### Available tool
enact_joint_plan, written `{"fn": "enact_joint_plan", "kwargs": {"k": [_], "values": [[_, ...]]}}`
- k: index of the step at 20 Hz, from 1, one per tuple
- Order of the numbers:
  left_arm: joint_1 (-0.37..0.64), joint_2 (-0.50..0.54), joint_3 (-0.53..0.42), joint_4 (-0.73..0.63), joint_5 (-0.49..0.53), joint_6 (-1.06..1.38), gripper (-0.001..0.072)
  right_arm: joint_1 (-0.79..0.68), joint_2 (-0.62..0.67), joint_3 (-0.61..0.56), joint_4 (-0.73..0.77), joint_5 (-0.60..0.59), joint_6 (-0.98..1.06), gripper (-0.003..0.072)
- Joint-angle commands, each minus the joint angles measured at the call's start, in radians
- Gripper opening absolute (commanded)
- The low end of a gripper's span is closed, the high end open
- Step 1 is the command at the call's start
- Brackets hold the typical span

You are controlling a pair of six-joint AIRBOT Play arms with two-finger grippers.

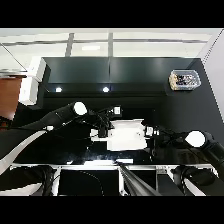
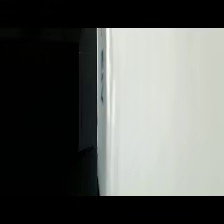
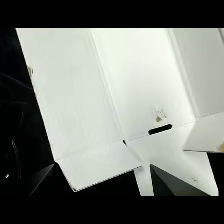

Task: Fold the box and place the chain.

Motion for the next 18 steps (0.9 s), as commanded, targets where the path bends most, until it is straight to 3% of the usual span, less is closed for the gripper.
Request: {"fn": "enact_joint_plan", "kwargs": {"k": [1, 6, 12, 18], "values": [[-0.001, -0.001, -0.001, 0.0, 0.001, 0.0, 0.0024, 0.01, -0.012, -0.002, -0.044, -0.005, -0.015, 0.0708], [-0.001, -0.001, -0.001, 0.0, 0.0, 0.0, 0.0024, 0.02, -0.057, -0.003, -0.005, -0.023, -0.087, 0.0707], [-0.001, -0.001, -0.001, 0.0, 0.0, 0.0, 0.0024, 0.142, -0.116, -0.002, 0.034, -0.248, -0.129, 0.0707], [-0.001, -0.001, -0.001, 0.0, 0.0, 0.0, 0.0024, 0.117, -0.11, 0.102, 0.026, -0.089, -0.063, 0.07]]}}
